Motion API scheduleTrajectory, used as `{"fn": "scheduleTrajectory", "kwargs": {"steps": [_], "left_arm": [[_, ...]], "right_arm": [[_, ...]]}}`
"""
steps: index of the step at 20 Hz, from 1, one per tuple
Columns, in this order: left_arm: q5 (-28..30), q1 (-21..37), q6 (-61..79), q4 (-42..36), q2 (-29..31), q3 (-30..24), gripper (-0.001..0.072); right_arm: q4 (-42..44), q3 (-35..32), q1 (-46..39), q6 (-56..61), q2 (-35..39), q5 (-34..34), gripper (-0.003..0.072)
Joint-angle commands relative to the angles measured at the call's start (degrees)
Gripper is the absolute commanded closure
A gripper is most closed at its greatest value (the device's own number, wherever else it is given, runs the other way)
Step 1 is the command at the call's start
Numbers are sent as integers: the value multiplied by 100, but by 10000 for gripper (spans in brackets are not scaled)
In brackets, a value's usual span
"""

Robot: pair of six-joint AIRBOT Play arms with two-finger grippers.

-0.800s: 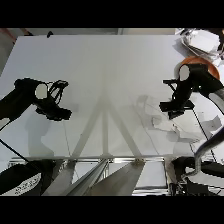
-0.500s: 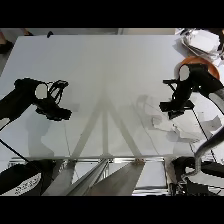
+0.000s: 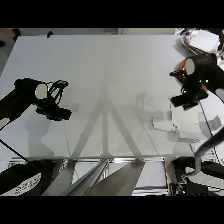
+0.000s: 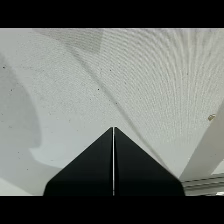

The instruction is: Fold the box and place the chain.

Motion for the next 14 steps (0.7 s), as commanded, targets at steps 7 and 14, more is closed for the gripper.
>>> {"fn": "scheduleTrajectory", "kwargs": {"steps": [7,14], "left_arm": [[0,-2,2,0,2,-2,701],[0,-2,2,0,2,-2,701]], "right_arm": [[-817,201,-2553,7,361,-682,247],[629,192,-3738,-815,-98,-579,228]]}}
